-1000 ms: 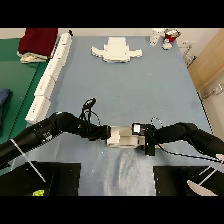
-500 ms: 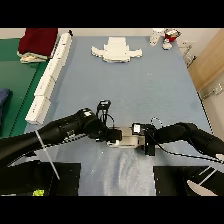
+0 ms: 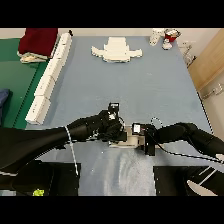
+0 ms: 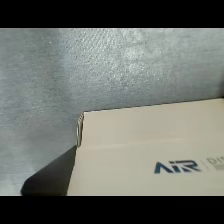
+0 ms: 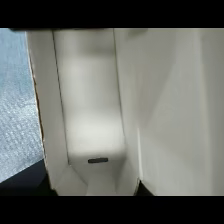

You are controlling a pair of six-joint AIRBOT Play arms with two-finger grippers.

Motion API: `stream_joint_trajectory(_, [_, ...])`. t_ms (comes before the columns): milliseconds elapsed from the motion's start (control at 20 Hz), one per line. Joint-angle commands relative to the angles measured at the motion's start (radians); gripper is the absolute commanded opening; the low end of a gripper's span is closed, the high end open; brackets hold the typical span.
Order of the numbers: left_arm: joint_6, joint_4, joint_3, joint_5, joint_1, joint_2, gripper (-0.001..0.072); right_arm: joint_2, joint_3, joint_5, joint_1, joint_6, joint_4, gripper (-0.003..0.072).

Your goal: Fold the box.

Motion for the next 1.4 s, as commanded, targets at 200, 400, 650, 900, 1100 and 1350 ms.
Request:
stream_joint_trajectory(200, [-0.059, 0.015, 0.013, -0.012, -0.004, -0.025, 0.0012, 0.0, 0.001, 0.0, 0.0, 0.0, 0.0, 0.0514])
stream_joint_trajectory(400, [-0.058, 0.008, 0.013, -0.011, -0.004, -0.025, 0.0013, 0.0, 0.001, 0.0, 0.0, 0.0, 0.0, 0.0513])
stream_joint_trajectory(650, [-0.058, 0.008, 0.013, -0.008, -0.004, -0.019, 0.0661, 0.0, 0.001, 0.0, 0.0, 0.0, 0.0, 0.0514])
stream_joint_trajectory(900, [-0.034, 0.01, 0.015, -0.01, -0.004, 0.046, 0.0661, 0.0, 0.001, 0.0, 0.0, 0.0, 0.0, 0.0514])
stream_joint_trajectory(1100, [0.056, 0.005, 0.014, -0.101, -0.019, 0.194, 0.0659, 0.0, 0.001, 0.0, 0.0, 0.0, 0.0, 0.0514])
stream_joint_trajectory(1350, [0.288, 0.005, 0.014, -0.258, -0.025, 0.298, 0.0013, 0.0, 0.001, 0.0, 0.0, 0.0, 0.0, 0.0514])
